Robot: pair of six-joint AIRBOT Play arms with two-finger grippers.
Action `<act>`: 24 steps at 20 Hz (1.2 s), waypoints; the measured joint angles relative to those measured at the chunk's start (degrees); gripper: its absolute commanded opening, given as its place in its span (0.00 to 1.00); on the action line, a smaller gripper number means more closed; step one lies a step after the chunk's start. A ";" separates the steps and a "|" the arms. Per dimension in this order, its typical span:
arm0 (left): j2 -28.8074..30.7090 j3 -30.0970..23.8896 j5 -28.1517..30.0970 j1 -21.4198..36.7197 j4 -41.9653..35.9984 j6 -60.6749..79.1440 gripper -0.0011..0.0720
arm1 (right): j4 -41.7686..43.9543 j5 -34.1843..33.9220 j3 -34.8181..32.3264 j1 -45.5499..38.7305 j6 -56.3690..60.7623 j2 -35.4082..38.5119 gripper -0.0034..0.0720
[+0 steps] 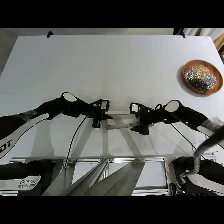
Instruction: Fold the box and place the chain.
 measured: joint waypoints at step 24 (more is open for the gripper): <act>0.00 0.02 0.07 0.00 0.00 0.20 0.03 | 4.52 0.83 0.02 -0.63 -4.74 -1.22 0.65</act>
